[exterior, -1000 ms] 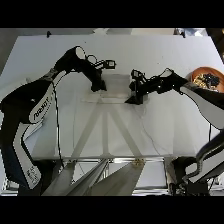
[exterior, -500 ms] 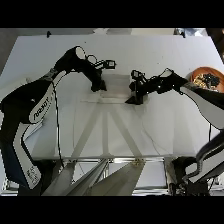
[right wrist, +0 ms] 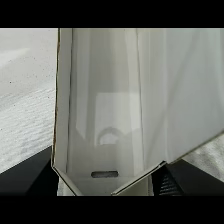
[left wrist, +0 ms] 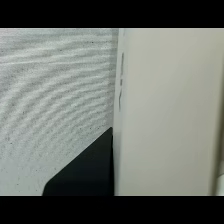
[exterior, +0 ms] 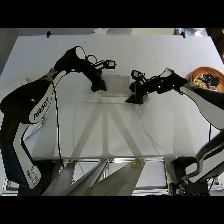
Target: Fold the box and place the chain.
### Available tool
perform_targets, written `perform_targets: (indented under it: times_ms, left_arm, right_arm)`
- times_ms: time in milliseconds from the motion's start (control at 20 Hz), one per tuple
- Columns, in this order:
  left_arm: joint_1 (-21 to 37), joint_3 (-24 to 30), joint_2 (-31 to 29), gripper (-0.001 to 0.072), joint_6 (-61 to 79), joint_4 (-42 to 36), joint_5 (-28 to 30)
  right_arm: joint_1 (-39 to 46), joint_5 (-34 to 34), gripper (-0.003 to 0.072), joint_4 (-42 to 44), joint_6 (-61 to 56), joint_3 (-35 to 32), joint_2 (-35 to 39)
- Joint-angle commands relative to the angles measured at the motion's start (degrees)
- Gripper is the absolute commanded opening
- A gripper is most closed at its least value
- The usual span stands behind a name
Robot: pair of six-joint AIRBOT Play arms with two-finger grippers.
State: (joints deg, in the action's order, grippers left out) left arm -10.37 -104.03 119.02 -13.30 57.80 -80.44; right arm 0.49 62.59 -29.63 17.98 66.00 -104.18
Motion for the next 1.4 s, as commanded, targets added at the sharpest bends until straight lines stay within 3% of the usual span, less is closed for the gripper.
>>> perform_targets:
  times_ms: [0, 1350]
  left_arm:
    - [-0.02, 0.02, 0.0, 0.0014, 0.0, 0.02, 0.07]
    - [-0.02, 0.02, -0.07, 0.0025, -0.07, -0.35, -1.64]
  right_arm:
    - [-0.07, -0.04, 0.0458, -0.02, 0.02, 0.04, -0.04]
    - [-0.07, -0.04, 0.0458, -0.02, 0.04, 0.04, -0.04]
